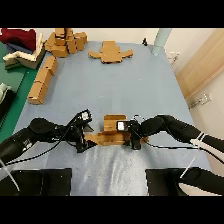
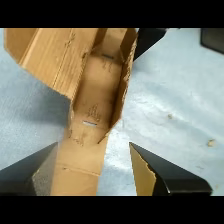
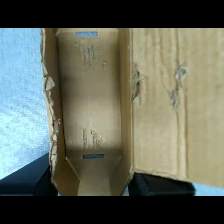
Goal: Fold the box.
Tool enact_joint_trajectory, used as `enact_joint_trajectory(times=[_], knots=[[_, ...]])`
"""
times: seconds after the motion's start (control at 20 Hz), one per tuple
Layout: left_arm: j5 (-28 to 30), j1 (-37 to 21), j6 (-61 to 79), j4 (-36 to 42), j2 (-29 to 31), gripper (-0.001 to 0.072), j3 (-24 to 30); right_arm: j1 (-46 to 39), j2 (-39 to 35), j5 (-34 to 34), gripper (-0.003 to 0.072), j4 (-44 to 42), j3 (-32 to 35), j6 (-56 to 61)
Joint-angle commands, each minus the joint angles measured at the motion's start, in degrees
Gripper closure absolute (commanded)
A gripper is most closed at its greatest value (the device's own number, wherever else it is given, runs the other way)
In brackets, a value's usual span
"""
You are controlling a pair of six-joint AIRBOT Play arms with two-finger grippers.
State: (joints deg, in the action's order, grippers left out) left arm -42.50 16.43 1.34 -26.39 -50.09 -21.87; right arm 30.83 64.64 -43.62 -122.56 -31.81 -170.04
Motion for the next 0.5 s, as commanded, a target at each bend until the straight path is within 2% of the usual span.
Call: enact_joint_trajectory(times=[0.0, 0.25, 0.45], knots=[[1.92, -0.33, 8.07, -0.07, -4.92, 0.0038, -0.42, -0.04, -0.02, 0.02, 0.0158, 0.22, -0.02, 0.02], [2.05, 1.31, 14.78, 7.52, -10.86, 0.0038, -3.32, -0.04, -0.02, 0.02, 0.0159, 0.22, -0.02, 0.02], [1.88, 2.97, 15.78, 6.97, -13.62, 0.004, -3.78, -0.04, -0.04, 0.04, 0.0159, 0.22, -0.02, 0.02]])
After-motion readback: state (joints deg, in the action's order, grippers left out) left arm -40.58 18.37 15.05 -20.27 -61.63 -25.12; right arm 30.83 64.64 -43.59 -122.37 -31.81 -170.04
